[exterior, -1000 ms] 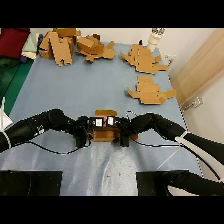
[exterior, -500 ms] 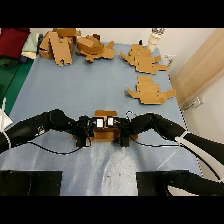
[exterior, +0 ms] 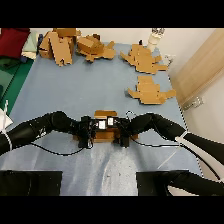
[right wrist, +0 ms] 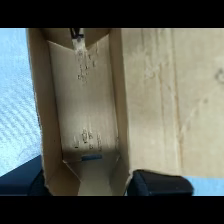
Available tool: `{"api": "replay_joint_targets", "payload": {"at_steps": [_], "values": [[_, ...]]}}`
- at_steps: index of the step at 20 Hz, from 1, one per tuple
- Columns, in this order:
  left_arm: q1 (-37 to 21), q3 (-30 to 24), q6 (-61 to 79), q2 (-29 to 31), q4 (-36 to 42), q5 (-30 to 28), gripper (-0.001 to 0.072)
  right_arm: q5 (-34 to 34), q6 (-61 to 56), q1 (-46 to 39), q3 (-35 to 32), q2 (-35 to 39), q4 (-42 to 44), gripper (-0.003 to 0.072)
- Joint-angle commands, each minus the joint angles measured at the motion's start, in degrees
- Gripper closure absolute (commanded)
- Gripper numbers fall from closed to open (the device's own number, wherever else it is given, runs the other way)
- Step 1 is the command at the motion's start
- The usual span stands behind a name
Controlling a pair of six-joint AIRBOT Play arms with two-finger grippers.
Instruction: Fold the box.
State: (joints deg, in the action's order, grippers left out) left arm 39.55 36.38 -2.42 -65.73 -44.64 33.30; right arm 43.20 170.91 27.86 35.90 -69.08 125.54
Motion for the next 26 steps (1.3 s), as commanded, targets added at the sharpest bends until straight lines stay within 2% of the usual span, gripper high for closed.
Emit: {"api": "replay_joint_targets", "payload": {"at_steps": [1, 2, 3, 9, 11, 17, 18, 20, 22, 24, 26], "values": [[0.5, -0.1, -0.9, 0.0, 0.1, -1.4, 0.0647, 0.0, 0.0, 0.0, 0.0, 0.0, 0.0, 0.0092], [0.5, -0.1, -1.8, 0.0, 0.1, -1.4, 0.0479, 0.0, 0.0, 0.0, 0.0, 0.0, 0.0, 0.0092], [0.5, -0.1, -2.3, -0.1, 0.1, -1.3, 0.0388, 0.0, 0.0, 0.0, 0.0, 0.0, 0.0, 0.0092], [0.5, -0.1, -2.4, 0.0, 0.1, -1.2, 0.0384, 0.0, 0.0, 0.0, 0.0, 0.0, 0.0, 0.0092], [0.5, -0.1, -2.9, -0.1, 0.1, -1.3, 0.0060, 0.0, 0.0, 0.0, 0.0, 0.0, 0.0, 0.0092], [0.5, -0.1, -3.2, 0.0, -0.1, -1.4, 0.0063, 0.0, 0.0, 0.0, 0.0, 0.0, 0.0, 0.0092], [0.4, -0.1, -3.2, 0.0, -0.3, -1.4, 0.0070, 0.0, 0.0, 0.0, 0.0, 0.0, 0.0, 0.0092], [0.3, -0.1, -3.9, 0.0, -1.0, -1.0, 0.0421, 0.0, 0.0, 0.0, 0.0, 0.0, 0.0, 0.0092], [0.3, -0.1, -7.5, 0.0, -2.4, -1.0, 0.0429, 0.0, 0.0, 0.0, 0.0, 0.0, 0.0, 0.0092], [-0.1, 0.0, -12.4, 0.4, -4.5, 0.0, 0.0678, 0.0, 0.0, 0.0, 0.0, 0.0, 0.0, 0.0092], [-0.1, 0.0, -16.9, 1.6, -6.6, 0.8, 0.0679, 0.0, 0.0, 0.0, 0.0, 0.0, 0.0, 0.0092]]}}
